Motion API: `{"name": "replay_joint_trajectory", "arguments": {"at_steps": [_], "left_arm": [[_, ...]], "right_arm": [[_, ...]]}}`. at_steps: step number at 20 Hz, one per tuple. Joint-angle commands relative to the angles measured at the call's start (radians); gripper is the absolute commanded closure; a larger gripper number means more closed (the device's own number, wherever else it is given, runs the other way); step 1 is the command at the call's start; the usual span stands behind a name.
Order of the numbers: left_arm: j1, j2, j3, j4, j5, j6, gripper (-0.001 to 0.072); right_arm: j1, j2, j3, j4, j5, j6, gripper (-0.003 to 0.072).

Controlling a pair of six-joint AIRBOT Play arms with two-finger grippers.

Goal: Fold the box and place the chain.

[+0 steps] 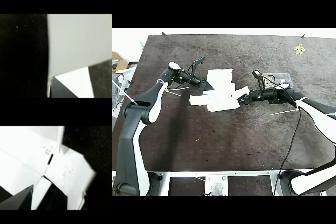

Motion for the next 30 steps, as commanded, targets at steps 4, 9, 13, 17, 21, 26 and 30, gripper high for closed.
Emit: {"name": "replay_joint_trajectory", "arguments": {"at_steps": [4,9,13,17,21,26,30], "left_arm": [[-0.001,0.001,0.000,-0.007,0.032,0.272,0.0700],[-0.001,0.002,0.000,-0.006,0.109,0.531,0.0700],[-0.001,0.002,0.000,-0.006,0.119,0.615,0.0700],[-0.002,-0.001,-0.018,-0.002,0.117,0.665,0.0700],[-0.002,-0.002,-0.086,0.001,0.149,0.702,0.0700],[-0.002,-0.001,-0.100,-0.002,0.160,0.708,0.0700],[-0.002,-0.001,-0.100,-0.003,0.160,0.708,0.0699]], "right_arm": [[-0.118,0.128,0.001,-0.038,0.038,-0.002,0.0184],[-0.151,0.154,0.000,-0.126,0.064,-0.002,0.0185],[-0.150,0.154,0.000,-0.130,0.064,-0.011,0.0185],[-0.145,0.154,0.000,-0.130,0.064,-0.054,0.0184],[-0.132,0.150,0.000,-0.130,0.063,-0.088,0.0185],[-0.079,0.148,0.000,-0.130,0.041,-0.190,0.0174],[-0.034,0.148,0.000,-0.130,0.040,-0.330,0.0152]]}}
